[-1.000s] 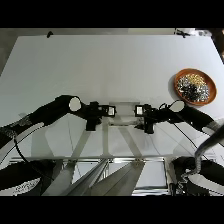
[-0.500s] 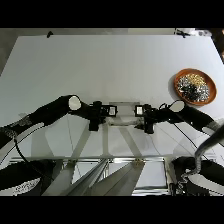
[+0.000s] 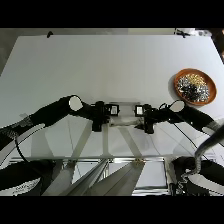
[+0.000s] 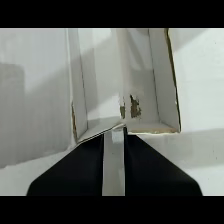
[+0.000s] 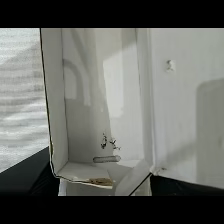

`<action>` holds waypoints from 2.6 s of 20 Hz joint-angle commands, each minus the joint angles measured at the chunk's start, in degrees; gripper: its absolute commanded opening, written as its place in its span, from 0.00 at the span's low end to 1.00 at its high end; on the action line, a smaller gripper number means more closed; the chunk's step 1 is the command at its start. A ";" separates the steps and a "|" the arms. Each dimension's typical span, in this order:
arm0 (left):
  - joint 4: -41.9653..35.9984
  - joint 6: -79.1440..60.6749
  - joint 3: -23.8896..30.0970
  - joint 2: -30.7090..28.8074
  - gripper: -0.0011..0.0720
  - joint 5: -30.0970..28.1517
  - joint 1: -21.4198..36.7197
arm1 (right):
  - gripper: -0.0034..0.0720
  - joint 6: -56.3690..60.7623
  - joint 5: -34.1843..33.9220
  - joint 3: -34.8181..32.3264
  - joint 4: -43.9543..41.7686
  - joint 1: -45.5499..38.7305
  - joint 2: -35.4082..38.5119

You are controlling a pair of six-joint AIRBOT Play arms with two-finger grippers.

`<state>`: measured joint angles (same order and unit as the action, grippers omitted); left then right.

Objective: Fold the box and place the chain.

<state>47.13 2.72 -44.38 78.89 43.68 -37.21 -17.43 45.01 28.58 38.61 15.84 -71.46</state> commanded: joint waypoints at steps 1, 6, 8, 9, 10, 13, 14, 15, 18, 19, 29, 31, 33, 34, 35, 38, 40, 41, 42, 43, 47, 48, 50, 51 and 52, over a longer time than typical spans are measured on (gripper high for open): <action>-2.01 -0.09 0.02 0.26 0.19 -2.64 -1.22 | 0.36 -0.02 0.00 -0.02 -0.02 0.00 0.04; -3.93 0.11 0.02 1.68 0.24 -2.73 -2.58 | 0.36 -0.02 0.00 -0.02 -0.02 -0.02 0.04; -5.14 0.09 0.02 2.16 0.37 -2.75 -3.19 | 0.36 -0.02 0.02 -0.02 -0.02 0.00 0.04; -5.51 0.07 0.02 2.25 0.45 -2.75 -3.34 | 0.36 -0.02 0.00 -0.02 -0.02 0.00 0.04; -5.90 0.09 0.02 2.29 0.45 -2.75 -3.58 | 0.36 -0.02 0.00 -0.02 -0.02 0.00 0.04; -6.23 0.28 0.02 2.36 0.50 -2.75 -3.61 | 0.36 -0.02 0.00 -0.02 -0.02 0.00 0.04; -6.23 0.28 0.00 2.36 0.50 -2.75 -3.61 | 0.36 -0.02 0.00 -0.02 -0.02 0.00 0.04; -6.23 0.31 0.02 2.36 0.49 -2.78 -3.61 | 0.36 -0.02 0.00 -0.02 -0.02 0.00 0.04; -5.64 4.94 0.02 2.12 0.04 -2.51 -3.39 | 0.36 -0.02 0.00 -0.02 -0.02 0.00 0.04; -4.44 7.34 0.02 1.66 0.02 -2.16 -3.04 | 0.36 -0.02 0.00 -0.02 -0.02 -0.02 0.04; 13.14 42.34 1.14 -17.86 0.02 10.88 7.98 | 0.36 -0.02 0.00 -0.02 -0.02 0.00 0.04; 13.66 47.01 2.97 -21.77 0.02 12.81 11.32 | 0.36 -0.02 0.00 -0.02 -0.02 0.00 0.04; 13.64 49.55 6.12 -24.63 0.02 12.98 14.27 | 0.36 -0.02 0.00 -0.02 -0.02 0.00 0.04; 13.60 51.12 7.93 -25.31 0.02 12.96 15.58 | 0.36 -0.02 0.00 -0.02 -0.02 -0.02 0.04; 13.55 53.11 9.64 -25.40 0.02 12.81 16.37 | 0.36 -0.02 0.00 -0.02 -0.02 0.00 0.04; 11.91 56.85 13.77 -23.37 0.02 11.26 16.52 | 0.36 -0.02 0.00 -0.02 -0.02 0.00 0.04; 6.34 56.92 14.03 -20.24 0.02 9.92 16.41 | 0.36 -0.02 0.00 -0.02 -0.02 0.00 0.04; 2.75 56.92 14.01 -18.62 0.02 8.90 16.44 | 0.36 -0.02 0.00 -0.02 -0.02 0.00 0.04; -0.42 56.92 14.01 -16.81 0.02 7.80 16.44 | 0.36 -0.02 0.00 -0.02 -0.02 0.00 0.04; -2.91 56.92 14.01 -15.17 0.02 7.06 16.39 | 0.36 -0.02 0.00 -0.02 -0.02 0.00 0.04; -7.91 56.94 13.94 -9.81 0.02 4.31 16.39 | 0.36 -0.02 0.00 -0.02 -0.02 0.00 0.04; -7.87 57.37 13.94 -8.94 0.02 3.56 16.39 | 0.36 -0.02 0.00 -0.02 -0.02 -0.02 0.04; -7.82 57.99 13.92 -7.87 0.02 2.69 16.37 | 0.36 -0.02 0.00 -0.02 -0.02 0.00 0.04; -7.85 57.99 13.90 -7.56 0.02 2.45 16.31 | 0.36 -0.02 0.00 -0.02 -0.02 0.00 0.04; -7.85 57.99 13.84 -7.28 0.02 2.05 16.02 | 0.36 -0.02 0.00 -0.02 -0.02 0.00 0.04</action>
<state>40.49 60.25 -30.48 70.04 47.27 -20.93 -17.47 45.01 28.58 38.59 15.81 -71.44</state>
